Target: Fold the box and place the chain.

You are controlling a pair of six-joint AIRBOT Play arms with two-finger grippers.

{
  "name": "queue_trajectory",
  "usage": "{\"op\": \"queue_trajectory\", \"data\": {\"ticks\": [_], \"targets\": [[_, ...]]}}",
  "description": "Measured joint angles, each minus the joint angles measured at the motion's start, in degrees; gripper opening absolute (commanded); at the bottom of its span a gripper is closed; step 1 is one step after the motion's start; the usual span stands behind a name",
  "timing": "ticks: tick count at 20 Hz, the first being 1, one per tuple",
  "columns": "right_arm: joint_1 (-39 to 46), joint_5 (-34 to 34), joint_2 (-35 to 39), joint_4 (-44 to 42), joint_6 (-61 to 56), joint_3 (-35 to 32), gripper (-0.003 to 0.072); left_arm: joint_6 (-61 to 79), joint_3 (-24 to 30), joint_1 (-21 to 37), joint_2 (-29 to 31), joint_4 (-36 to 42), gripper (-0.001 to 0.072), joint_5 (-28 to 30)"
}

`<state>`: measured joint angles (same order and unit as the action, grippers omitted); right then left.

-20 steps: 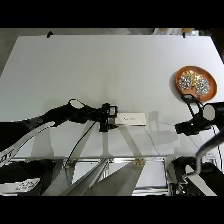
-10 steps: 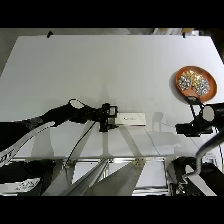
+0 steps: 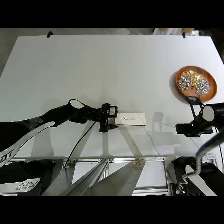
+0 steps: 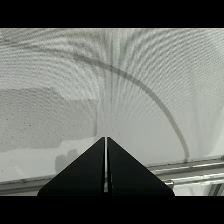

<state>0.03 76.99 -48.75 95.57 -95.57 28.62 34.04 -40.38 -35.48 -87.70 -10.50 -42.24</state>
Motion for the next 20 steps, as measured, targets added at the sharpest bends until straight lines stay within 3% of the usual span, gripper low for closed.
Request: {"op": "queue_trajectory", "data": {"ticks": [6,11,13,15,20], "targets": [[0.0,0.0,0.0,0.0,0.0,0.0,0.0021,-2.4,0.0,0.5,1.3,0.2,0.0069,-1.6],[0.0,0.0,0.0,0.0,0.0,0.0,0.0021,-13.4,0.0,5.3,10.3,-3.7,0.0069,-3.4],[0.0,0.0,0.0,0.0,0.0,0.0,0.0021,-19.3,0.0,8.9,15.9,-6.7,0.008,-3.8],[0.0,0.0,0.0,0.0,0.0,0.0,0.0021,-26.2,0.0,13.3,21.5,-11.4,0.0226,-3.8],[0.0,0.0,0.0,0.0,0.0,0.0,0.0021,-43.1,0.0,28.4,34.1,-25.2,0.0204,-3.8]]}}
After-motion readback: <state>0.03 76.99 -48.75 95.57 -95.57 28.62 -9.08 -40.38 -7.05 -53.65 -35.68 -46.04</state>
